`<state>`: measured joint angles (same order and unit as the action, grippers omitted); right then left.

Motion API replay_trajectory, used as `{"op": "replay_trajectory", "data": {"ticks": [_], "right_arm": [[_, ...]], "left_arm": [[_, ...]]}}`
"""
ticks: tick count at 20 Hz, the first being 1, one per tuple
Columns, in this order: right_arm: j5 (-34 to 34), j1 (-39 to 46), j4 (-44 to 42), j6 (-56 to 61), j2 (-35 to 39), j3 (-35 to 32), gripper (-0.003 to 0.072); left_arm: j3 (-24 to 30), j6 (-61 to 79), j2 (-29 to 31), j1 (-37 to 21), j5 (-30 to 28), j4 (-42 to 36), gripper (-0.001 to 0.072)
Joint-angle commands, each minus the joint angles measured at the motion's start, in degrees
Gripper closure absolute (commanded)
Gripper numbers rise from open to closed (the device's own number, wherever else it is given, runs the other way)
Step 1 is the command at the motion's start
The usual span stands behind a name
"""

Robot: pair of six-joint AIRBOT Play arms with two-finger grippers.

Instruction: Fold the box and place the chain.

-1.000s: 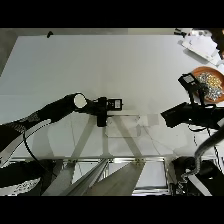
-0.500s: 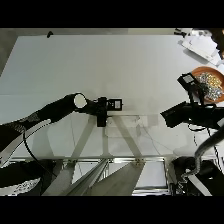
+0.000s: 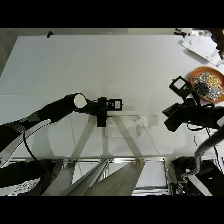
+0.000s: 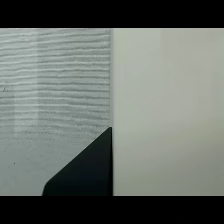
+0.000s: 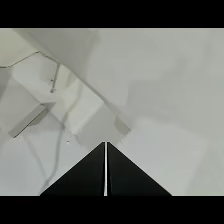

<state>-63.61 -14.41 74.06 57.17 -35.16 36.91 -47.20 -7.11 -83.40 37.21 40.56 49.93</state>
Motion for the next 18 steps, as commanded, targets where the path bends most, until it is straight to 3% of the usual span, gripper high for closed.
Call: {"op": "replay_trajectory", "data": {"ticks": [1,4,8,10,14,16,17,18], "right_arm": [[-3.0,-0.7,-6.6,-18.1,-2.1,0.0,0.067],[-6.0,-5.7,-4.0,-25.1,-4.9,0.0,0.067],[-5.2,-8.7,0.6,-18.1,-5.6,0.0,0.067],[-1.8,-7.6,3.3,-16.5,-2.7,-1.5,0.067],[9.9,-10.0,1.7,-25.3,8.3,-14.4,0.0646],[13.1,-12.9,-1.0,-29.0,11.1,-20.0,0.0178],[14.3,-14.5,-1.6,-30.0,11.0,-21.5,0.0057],[16.4,-16.5,-1.9,-30.3,10.5,-22.7,-0.0017]], "left_arm": [[0.0,0.0,0.0,0.0,0.0,0.0,0.0697],[0.0,0.0,0.0,0.0,0.0,0.0,0.0697],[0.0,0.0,0.0,0.0,0.0,0.0,0.0697],[0.0,0.0,0.0,0.0,0.2,0.0,0.0697],[0.0,0.0,0.0,0.0,0.2,-0.1,0.0697],[0.0,0.0,0.0,0.0,0.2,-0.1,0.0697],[0.0,0.0,0.0,0.0,0.2,-0.1,0.0697],[0.0,0.0,0.0,0.0,0.2,-0.1,0.0697]]}}
